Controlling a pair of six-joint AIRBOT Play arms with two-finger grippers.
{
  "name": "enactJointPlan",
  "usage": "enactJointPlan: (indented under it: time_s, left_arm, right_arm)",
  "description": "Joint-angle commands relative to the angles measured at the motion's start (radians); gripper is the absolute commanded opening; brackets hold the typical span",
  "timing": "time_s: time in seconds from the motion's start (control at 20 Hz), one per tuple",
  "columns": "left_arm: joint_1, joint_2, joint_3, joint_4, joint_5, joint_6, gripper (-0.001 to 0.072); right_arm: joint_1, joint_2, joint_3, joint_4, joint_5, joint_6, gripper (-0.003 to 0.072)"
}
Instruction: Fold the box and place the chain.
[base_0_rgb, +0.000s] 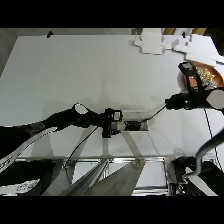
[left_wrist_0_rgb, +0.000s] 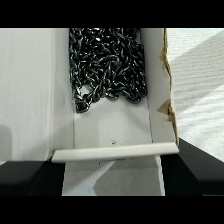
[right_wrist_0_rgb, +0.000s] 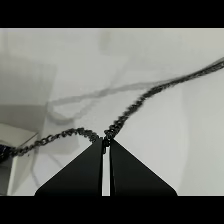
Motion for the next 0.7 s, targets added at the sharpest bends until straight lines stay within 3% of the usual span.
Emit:
enactJointPlan:
  time_s: [0.0, 0.65]
  left_arm:
    - [0.000, 0.001, 0.000, 0.000, 0.000, 0.000, 0.0271]
    - [0.000, 0.001, 0.000, 0.000, 0.000, 0.000, 0.0271]
  right_arm:
    - [0.006, 0.090, 0.001, 0.030, 0.055, -0.027, 0.0022]
    - [0.006, 0.334, -0.135, 0.200, 0.082, -0.157, 0.0023]
